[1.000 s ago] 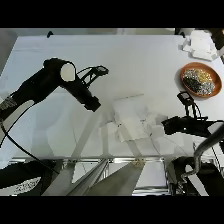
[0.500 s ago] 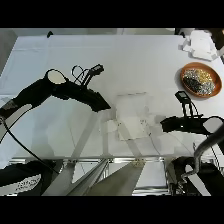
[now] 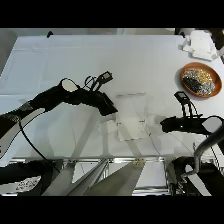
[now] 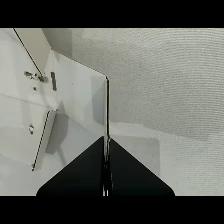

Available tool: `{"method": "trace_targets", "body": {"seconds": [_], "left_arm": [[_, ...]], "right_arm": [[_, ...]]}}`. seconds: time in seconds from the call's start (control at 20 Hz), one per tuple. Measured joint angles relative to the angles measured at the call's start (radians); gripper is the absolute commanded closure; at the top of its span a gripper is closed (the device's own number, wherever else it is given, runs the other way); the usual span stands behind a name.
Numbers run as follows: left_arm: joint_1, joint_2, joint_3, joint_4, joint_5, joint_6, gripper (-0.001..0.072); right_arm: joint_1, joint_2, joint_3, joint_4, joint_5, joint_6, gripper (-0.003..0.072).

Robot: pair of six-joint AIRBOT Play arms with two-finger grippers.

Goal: Fold the box and place the chain.

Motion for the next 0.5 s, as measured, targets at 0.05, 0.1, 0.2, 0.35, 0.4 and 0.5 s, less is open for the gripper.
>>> {"method": "trace_targets", "body": {"seconds": [0.05, 0.1, 0.2, 0.35, 0.4, 0.5], "left_arm": [[-0.011, -0.010, 0.000, -0.001, 0.023, 0.007, 0.0186], [-0.021, -0.022, 0.000, -0.005, 0.038, 0.013, 0.0186], [-0.035, -0.045, 0.000, -0.032, 0.059, 0.037, 0.0187], [-0.045, -0.076, 0.000, -0.137, 0.070, 0.130, 0.0206], [-0.046, -0.084, 0.001, -0.174, 0.064, 0.164, 0.0207], [-0.048, -0.099, 0.001, -0.208, 0.037, 0.204, 0.0208]], "right_arm": [[0.000, 0.000, 0.000, 0.000, 0.000, 0.000, 0.0670], [0.000, 0.000, 0.000, 0.000, 0.002, -0.001, 0.0670], [0.000, 0.000, 0.000, 0.000, 0.003, -0.003, 0.0670], [0.000, 0.000, 0.000, 0.000, 0.006, -0.003, 0.0670], [0.000, 0.000, 0.000, 0.000, 0.006, -0.003, 0.0670], [0.000, 0.000, 0.000, 0.000, 0.010, -0.004, 0.0670]]}}
